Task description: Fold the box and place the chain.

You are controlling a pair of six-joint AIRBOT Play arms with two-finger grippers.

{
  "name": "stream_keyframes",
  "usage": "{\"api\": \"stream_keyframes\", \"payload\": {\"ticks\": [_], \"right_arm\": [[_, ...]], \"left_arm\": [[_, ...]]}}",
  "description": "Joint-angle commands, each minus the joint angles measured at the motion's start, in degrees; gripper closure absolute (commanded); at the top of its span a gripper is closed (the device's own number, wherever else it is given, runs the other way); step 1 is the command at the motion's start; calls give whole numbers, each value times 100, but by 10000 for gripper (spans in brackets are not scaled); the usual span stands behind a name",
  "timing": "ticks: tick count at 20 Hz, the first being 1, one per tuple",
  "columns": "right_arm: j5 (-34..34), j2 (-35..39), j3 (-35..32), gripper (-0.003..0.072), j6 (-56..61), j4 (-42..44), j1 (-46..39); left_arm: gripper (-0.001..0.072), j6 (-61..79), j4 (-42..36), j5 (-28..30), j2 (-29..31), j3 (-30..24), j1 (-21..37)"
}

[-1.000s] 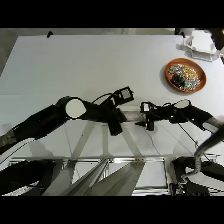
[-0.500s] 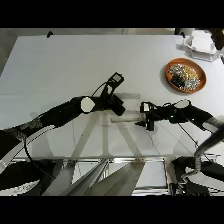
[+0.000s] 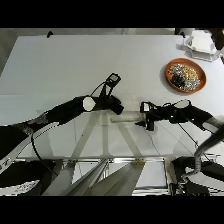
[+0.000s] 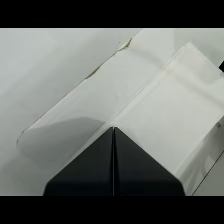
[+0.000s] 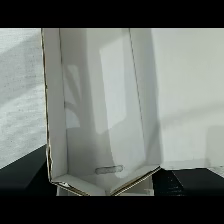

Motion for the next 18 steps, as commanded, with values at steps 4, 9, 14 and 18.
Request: {"api": "stream_keyframes", "payload": {"ticks": [4,9,14,18], "right_arm": [[0,0,0,206,-4,0,2],[0,2,0,206,-4,0,2],[0,2,0,206,-4,-2,2],[0,0,0,206,-4,-2,2]], "left_arm": [[704,55,13,-173,72,-2,11],[702,284,192,-402,669,-2,210],[702,291,1602,-1445,1464,-2,680],[703,2232,1738,-3123,1823,-4,1056]]}}
